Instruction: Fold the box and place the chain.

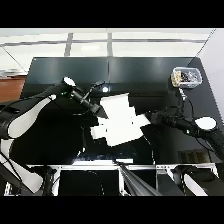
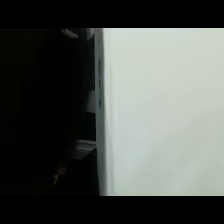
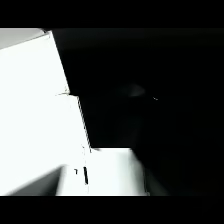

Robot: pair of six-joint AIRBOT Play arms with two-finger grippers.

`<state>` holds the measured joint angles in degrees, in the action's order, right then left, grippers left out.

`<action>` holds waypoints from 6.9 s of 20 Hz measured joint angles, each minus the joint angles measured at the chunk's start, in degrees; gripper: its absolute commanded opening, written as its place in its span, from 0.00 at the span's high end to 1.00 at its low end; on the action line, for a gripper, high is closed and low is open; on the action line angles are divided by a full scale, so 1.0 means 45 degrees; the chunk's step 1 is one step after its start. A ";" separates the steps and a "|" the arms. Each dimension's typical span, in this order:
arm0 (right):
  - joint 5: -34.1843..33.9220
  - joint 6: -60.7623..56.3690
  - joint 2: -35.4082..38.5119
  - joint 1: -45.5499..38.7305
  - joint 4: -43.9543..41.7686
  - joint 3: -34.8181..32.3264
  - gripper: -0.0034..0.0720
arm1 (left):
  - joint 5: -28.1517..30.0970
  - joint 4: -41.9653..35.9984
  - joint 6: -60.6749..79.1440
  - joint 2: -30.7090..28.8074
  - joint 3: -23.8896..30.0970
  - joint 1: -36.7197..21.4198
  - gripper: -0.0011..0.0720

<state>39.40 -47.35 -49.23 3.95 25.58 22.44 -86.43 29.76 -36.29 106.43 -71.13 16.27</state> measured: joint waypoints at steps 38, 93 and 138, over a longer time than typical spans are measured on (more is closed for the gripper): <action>0.1496 1.0316 -0.2477 0.4469 0.5275 0.1447 0.02 | 0.7305 0.2851 0.8058 -0.4449 0.4090 0.2035 0.95; 0.0442 1.3823 -0.5644 0.4211 0.1588 0.2487 0.02 | 0.7159 0.2895 0.8063 -0.4454 0.4090 0.2035 0.95; 0.0321 1.3755 -0.5644 0.4235 0.1783 0.2487 0.48 | 0.9345 0.0015 0.0175 -0.5100 0.5625 0.1967 0.95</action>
<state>40.84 14.55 -74.63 23.00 33.61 33.63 -44.38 29.82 -35.51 83.48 -45.82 25.12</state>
